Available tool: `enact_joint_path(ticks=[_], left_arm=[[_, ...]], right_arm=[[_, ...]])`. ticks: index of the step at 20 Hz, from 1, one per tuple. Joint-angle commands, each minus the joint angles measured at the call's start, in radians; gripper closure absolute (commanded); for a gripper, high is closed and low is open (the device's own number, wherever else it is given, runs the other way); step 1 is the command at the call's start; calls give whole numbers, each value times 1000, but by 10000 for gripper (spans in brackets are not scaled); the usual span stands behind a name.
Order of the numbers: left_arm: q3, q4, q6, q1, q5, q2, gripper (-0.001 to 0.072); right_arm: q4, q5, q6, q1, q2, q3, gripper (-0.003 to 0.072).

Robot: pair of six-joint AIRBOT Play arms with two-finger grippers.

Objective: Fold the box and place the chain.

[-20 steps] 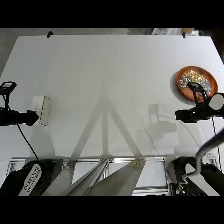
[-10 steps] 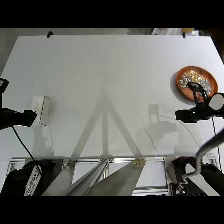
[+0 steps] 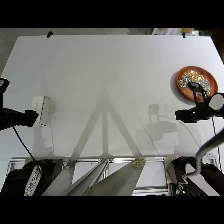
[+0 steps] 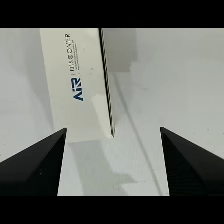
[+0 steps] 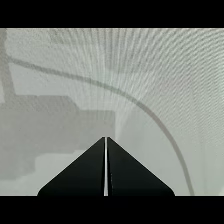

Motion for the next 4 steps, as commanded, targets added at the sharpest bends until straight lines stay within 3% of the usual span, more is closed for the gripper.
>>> enact_joint_path(ticks=[1,4], left_arm=[[0,-1,-1,-3,6,1,84],[0,-4,-1,-3,6,1,84]], right_arm=[[0,0,0,-1,1,-1,663],[0,0,0,-1,1,-1,663]])
